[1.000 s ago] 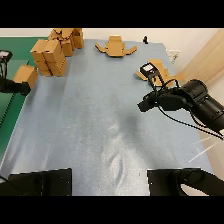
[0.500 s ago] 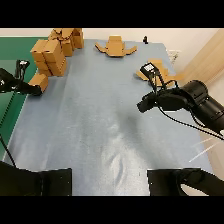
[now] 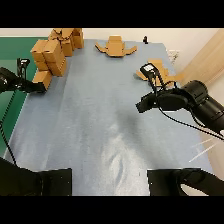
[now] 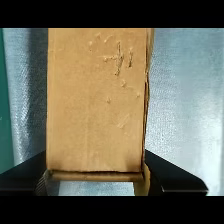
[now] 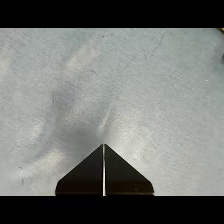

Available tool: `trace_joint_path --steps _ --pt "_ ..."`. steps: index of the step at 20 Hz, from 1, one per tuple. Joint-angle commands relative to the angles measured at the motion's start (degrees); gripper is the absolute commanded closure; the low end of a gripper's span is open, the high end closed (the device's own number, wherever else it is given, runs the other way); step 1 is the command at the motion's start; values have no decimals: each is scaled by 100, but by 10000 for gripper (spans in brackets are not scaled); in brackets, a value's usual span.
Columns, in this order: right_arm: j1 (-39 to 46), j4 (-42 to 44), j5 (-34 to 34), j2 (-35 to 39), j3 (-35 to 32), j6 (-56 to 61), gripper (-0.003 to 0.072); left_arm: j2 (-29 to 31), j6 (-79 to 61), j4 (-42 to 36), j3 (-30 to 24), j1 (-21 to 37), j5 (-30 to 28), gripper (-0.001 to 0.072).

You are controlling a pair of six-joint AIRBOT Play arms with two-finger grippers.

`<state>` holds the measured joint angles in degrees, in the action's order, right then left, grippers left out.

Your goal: Fold the box.

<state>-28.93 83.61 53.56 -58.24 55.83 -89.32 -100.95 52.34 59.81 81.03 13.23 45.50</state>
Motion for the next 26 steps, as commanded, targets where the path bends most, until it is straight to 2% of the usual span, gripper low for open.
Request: trace_joint_path --steps 1,5,6,7,9,10,11,14,18,26 --pt "2 52 7 4 -2 0 678 -24 -31 -238 15 2 -55 685" --pt "2 68 7 2 -2 -2 678 -24 -85 -168 13 -2 -114 672" --pt "2 66 7 4 -2 -2 678 -24 -164 -173 13 -2 -127 383" --pt "2 66 7 4 -2 -2 677 -24 -184 -168 13 -9 -203 131" --pt "2 68 4 2 -2 -2 677 -24 -299 -151 13 -11 -251 123" --pt "2 70 4 2 -2 -2 677 -24 -413 -149 13 -17 -249 93" --pt "2 72 4 2 -2 -2 678 -24 -546 -140 13 -39 -269 27" --pt "2 79 2 -2 -2 -2 678 -24 -568 223 13 -146 -350 24" --pt "2 83 4 -4 -2 -2 678 -20 -586 273 44 -195 -348 18" --pt "2 85 2 -4 -2 0 678 37 -586 254 382 -197 177 18"
